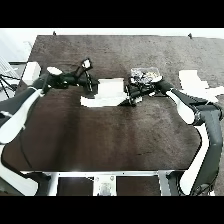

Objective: Fold the box and place the chain.

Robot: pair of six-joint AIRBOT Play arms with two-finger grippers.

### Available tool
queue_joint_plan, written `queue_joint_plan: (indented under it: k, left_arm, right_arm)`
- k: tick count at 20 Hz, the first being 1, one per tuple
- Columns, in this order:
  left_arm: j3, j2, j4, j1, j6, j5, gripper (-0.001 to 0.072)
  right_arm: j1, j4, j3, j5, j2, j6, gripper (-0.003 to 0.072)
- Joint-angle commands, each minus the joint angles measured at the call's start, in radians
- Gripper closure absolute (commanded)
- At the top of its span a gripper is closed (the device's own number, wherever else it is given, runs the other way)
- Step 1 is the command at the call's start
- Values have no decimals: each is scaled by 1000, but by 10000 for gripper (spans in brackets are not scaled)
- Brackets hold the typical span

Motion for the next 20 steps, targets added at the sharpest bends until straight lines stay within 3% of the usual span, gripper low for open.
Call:
queue_joint_plan:
  k: [1, 3, 4, 7, 11, 20]
  left_arm:
    - [1, 93, 101, 43, -62, -153, 685]
    - [-3, 94, 230, 39, -136, -188, 118]
    - [-6, 87, 296, 30, -180, -189, 40]
    - [-17, 44, 427, -2, -240, -160, 38]
    - [-17, -24, 476, -66, -246, -69, 39]
    - [-17, -63, 432, -76, -269, -33, 41]
  right_arm:
    - [0, 0, 0, 0, 0, 0, 238]
    - [1, 0, 0, 0, 0, 0, 238]
    - [1, 0, 0, 0, 0, 0, 238]
    - [0, 0, 0, 0, 0, 0, 238]
    - [0, 0, 0, 0, 0, 0, 238]
    - [0, 0, 0, 0, 0, 0, 238]
